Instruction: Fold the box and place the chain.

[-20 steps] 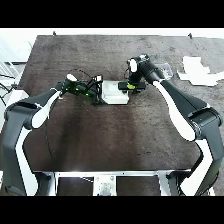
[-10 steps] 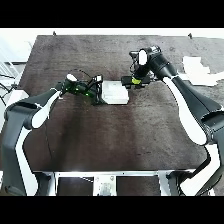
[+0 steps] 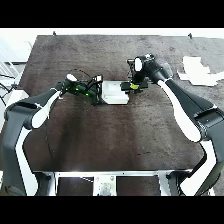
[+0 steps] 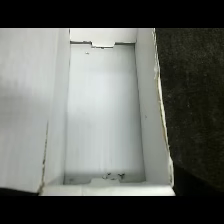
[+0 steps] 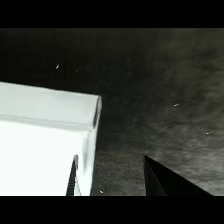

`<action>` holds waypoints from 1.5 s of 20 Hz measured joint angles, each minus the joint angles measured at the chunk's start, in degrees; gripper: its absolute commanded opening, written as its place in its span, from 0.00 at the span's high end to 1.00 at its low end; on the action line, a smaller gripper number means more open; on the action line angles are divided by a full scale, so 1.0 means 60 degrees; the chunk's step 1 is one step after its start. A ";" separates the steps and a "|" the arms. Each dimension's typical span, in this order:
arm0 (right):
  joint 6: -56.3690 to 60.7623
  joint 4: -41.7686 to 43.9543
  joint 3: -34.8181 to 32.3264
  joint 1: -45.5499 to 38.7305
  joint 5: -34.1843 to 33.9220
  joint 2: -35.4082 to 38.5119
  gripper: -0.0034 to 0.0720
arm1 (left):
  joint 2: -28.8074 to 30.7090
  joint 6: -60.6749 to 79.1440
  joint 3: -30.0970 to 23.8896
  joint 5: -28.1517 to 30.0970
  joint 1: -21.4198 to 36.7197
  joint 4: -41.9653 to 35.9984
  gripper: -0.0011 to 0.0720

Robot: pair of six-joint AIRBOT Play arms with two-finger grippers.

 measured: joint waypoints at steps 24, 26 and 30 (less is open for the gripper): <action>-0.1934 0.1395 -0.0018 -0.2018 -0.0809 0.0820 0.34 | 0.0000 0.0000 0.0004 0.0000 0.0000 0.0004 0.45; -0.1967 0.1235 -0.0018 -0.1643 -0.0783 0.0820 0.34 | 0.0000 0.0000 0.0004 0.0000 0.0000 0.0004 0.45; -0.1614 0.0616 -0.0018 -0.1468 -0.0834 0.0820 0.34 | 0.0000 0.0000 0.0004 0.0000 0.0000 0.0000 0.45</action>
